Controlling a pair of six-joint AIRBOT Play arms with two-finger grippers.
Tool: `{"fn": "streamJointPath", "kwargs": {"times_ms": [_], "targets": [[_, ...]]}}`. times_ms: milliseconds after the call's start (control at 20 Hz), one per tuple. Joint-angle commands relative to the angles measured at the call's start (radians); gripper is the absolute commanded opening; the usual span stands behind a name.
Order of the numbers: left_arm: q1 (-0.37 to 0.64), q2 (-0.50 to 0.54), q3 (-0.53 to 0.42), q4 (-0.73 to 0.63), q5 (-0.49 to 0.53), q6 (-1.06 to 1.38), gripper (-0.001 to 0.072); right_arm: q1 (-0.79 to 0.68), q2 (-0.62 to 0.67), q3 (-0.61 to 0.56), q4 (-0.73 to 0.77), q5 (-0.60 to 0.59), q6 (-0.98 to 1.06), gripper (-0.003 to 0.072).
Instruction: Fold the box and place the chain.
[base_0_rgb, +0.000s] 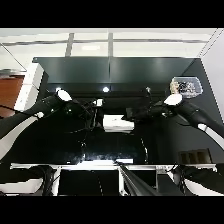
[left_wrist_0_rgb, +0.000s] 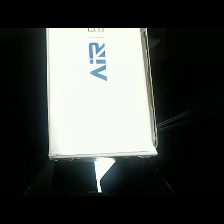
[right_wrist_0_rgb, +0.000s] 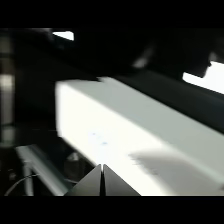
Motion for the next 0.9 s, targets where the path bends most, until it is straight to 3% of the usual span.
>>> {"fn": "streamJointPath", "kwargs": {"times_ms": [0, 50, 350, 500, 700, 850], "targets": [[0.005, 0.012, 0.002, -0.003, -0.001, -0.036, 0.0558, -0.063, 0.124, 0.021, 0.031, 0.059, -0.024, 0.0023], [0.006, 0.025, 0.002, 0.004, 0.0, -0.069, 0.0715, -0.093, 0.175, 0.021, 0.031, 0.064, -0.024, 0.0023], [0.019, 0.172, 0.002, 0.181, -0.01, -0.341, 0.0714, -0.278, 0.376, 0.021, -0.045, 0.151, 0.0, 0.0023], [0.009, 0.248, 0.002, 0.092, 0.001, -0.353, 0.0714, -0.341, 0.404, 0.021, -0.109, 0.18, 0.003, 0.0023], [-0.081, 0.237, 0.061, 0.045, 0.061, -0.348, 0.0714, -0.346, 0.404, 0.021, -0.192, 0.173, 0.021, 0.0023], [-0.174, 0.17, 0.109, 0.048, 0.082, -0.341, 0.0714, -0.346, 0.404, 0.021, -0.196, 0.172, 0.021, 0.0023]]}}
